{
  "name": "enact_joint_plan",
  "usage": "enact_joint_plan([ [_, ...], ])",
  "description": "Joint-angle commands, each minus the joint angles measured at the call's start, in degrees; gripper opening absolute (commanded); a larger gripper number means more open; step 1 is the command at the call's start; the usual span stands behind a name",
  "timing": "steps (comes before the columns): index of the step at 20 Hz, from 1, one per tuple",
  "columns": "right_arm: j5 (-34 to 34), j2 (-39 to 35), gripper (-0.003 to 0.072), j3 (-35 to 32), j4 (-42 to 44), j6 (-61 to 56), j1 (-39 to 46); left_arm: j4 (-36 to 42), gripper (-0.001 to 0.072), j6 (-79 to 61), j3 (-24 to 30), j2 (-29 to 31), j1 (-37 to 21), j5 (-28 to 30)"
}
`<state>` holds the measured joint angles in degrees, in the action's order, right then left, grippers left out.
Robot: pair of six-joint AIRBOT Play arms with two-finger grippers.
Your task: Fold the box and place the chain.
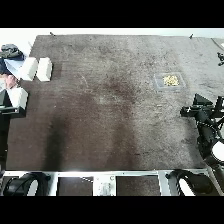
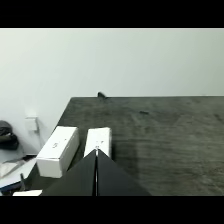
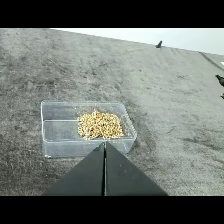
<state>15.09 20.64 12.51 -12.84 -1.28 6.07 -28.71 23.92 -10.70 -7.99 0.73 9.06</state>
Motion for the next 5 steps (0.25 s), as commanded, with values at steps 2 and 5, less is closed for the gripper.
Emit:
enact_joint_plan([
  [2,0.0,0.0,-0.0012,0.0,0.0,0.0,0.0,-0.2,0.0010,0.0,3.4,2.2,0.2,6.2],
  [5,0.0,0.0,-0.0011,0.0,0.0,0.0,0.0,-0.2,0.0010,0.0,3.4,2.2,0.2,6.3],
])
